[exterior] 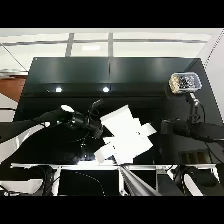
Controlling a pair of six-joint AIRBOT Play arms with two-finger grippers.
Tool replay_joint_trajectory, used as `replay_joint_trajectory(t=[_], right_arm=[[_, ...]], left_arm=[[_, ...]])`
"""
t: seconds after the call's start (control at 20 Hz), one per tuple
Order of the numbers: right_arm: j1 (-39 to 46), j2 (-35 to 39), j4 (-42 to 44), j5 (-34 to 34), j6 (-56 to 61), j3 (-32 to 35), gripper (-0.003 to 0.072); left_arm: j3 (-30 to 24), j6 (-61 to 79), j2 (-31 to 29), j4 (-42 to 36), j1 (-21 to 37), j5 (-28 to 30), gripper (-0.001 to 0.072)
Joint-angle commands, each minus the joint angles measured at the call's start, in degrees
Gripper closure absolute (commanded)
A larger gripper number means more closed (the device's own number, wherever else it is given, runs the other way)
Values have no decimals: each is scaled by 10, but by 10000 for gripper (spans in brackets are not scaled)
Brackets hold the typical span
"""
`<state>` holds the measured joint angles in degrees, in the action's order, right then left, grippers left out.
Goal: Fold the box and place the chain.
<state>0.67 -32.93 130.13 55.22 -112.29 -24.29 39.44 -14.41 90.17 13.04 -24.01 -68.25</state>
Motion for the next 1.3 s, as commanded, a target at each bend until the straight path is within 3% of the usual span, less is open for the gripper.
replay_joint_trajectory(t=[0.0,0.1,0.3,0.45,0.55,0.7,0.9,1.25], right_arm=[[33,0,-97,27,-1,-58,-5],[46,0,-159,20,-10,-93,-4],[47,0,-250,-22,-12,-106,-4],[45,-1,-211,-48,-18,-105,-4],[28,-6,-165,-45,-116,-96,-4],[-33,-20,-97,-39,-271,-66,-4],[-130,-34,-101,-87,-314,-14,-4],[-266,-101,-103,-178,-387,17,-4]], left_arm=[[39,-43,-8,102,7,-12,678],[66,-56,-32,170,7,0,680],[65,-72,-155,281,-22,128,681],[15,-27,-237,292,-34,268,677],[-17,73,-238,292,-36,320,673],[-23,104,-204,290,-35,306,673],[-23,181,-168,248,-35,200,674],[-11,198,-148,241,-22,207,674]])
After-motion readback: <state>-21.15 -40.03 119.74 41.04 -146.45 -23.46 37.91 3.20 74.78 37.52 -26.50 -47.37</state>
